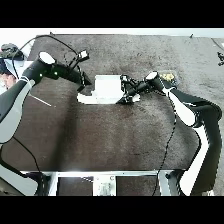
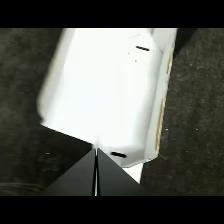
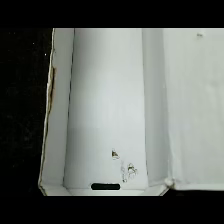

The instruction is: Fold the box and place the chain.

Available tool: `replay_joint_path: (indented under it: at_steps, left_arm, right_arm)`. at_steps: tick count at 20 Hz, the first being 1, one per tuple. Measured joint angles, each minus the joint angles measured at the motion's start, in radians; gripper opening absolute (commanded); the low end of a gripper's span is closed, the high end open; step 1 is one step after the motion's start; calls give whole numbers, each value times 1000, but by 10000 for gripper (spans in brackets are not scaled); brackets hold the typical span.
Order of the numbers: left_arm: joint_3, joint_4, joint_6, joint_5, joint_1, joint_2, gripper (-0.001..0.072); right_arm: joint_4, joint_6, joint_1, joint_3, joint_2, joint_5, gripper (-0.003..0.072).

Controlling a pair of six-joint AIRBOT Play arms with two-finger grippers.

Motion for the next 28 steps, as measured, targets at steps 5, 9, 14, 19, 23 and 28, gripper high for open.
replay_joint_path:
  at_steps: [5, 9, 14, 19, 23, 28]
  left_arm:
    - [-102, -41, 32, 53, 0, 19, 571]
    - [-121, 23, 26, 67, -3, 22, 570]
    - [-127, 111, 33, 74, -17, -8, 571]
    - [-128, 132, 109, 101, -60, -50, 571]
    - [-128, 128, 132, 119, -67, -71, 571]
    - [-128, 124, 145, 136, -69, -81, 529]
  right_arm:
    - [0, 0, 0, 0, 0, 0, 451]
    - [0, 0, 0, 0, 0, 0, 451]
    - [0, 0, 0, 0, 0, 0, 451]
    - [0, 0, 0, 0, 0, 0, 451]
    - [0, 0, 0, 0, 0, 0, 451]
    - [0, 0, 0, 0, 0, 0, 451]
